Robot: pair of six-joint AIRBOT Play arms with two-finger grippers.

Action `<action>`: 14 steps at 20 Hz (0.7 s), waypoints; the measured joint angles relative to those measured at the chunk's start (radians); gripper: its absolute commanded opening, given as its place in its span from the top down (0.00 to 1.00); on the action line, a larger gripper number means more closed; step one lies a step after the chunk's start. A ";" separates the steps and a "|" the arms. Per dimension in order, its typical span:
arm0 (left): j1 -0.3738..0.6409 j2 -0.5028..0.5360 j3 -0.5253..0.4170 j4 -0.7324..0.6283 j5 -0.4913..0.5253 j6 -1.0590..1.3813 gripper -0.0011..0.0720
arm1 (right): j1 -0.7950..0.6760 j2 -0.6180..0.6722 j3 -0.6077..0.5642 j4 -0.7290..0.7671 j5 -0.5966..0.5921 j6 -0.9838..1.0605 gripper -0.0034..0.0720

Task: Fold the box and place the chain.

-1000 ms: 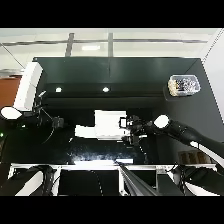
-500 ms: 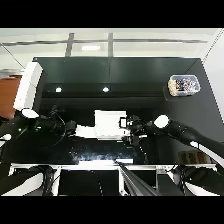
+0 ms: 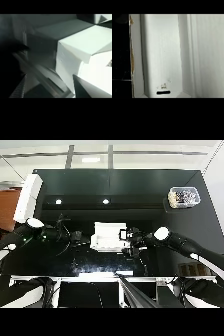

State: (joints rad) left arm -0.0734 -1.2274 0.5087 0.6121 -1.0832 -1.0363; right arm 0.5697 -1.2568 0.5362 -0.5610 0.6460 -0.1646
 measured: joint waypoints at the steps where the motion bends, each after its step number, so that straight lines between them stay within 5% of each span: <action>1: -0.006 0.006 0.010 -0.008 -0.011 0.002 0.02 | 0.000 0.000 0.000 0.000 0.000 0.000 0.32; 6: -0.089 0.058 0.044 -0.010 -0.035 -0.031 0.06 | 0.000 0.000 0.000 0.000 0.000 0.000 0.32; 8: -0.132 0.076 0.049 0.011 -0.015 -0.085 0.14 | 0.000 0.000 0.000 0.000 0.000 0.000 0.32; 14: -0.276 0.097 0.054 0.114 0.068 -0.297 0.14 | 0.000 0.000 0.000 0.000 0.000 0.000 0.32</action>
State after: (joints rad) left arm -0.3496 -1.1305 0.5629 0.7265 -1.0153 -1.3331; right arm 0.5697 -1.2568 0.5362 -0.5610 0.6460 -0.1646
